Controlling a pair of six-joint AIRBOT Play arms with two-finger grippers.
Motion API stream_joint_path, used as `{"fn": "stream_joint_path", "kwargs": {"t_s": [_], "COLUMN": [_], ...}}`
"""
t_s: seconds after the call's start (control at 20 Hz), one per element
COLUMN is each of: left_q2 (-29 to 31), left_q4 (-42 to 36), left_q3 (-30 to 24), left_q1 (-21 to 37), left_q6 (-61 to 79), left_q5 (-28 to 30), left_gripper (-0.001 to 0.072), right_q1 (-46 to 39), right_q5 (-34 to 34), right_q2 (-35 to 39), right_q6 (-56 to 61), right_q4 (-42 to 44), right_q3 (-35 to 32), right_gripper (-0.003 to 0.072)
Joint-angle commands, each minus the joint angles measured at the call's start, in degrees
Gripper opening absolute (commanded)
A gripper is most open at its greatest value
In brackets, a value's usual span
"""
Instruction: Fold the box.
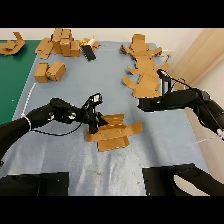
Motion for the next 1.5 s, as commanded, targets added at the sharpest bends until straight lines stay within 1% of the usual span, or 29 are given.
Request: {"fn": "stream_joint_path", "kwargs": {"t_s": [0.0, 0.2, 0.3, 0.55, 1.45], "left_q2": [-0.1, 0.0, 0.0, 0.0, -1.1], "left_q4": [0.4, 3.1, 3.1, 3.3, 3.7], "left_q3": [-0.1, 0.0, 0.3, 2.8, 2.2], "left_q1": [0.0, 0.0, 0.3, 1.8, 1.8], "left_q6": [0.1, 0.2, 0.3, 0.3, 1.0], "left_q5": [0.1, -2.0, -2.7, -4.6, -4.3], "left_gripper": [0.0013, 0.0013, 0.0013, 0.0013, 0.0014], "right_q1": [0.1, 0.1, 0.1, 0.1, 0.1], "right_q5": [-0.8, -1.4, -1.4, -1.4, -1.2], "right_q2": [0.0, 0.0, 0.0, 0.0, 0.0], "right_q6": [0.0, -0.9, -0.9, -0.9, -0.9], "right_q4": [0.0, 0.0, 0.0, 0.0, -0.3], "right_q3": [0.0, 0.0, 0.0, 0.0, -0.1], "right_gripper": [0.0003, 0.0003, 0.0003, 0.0003, 0.0003]}}
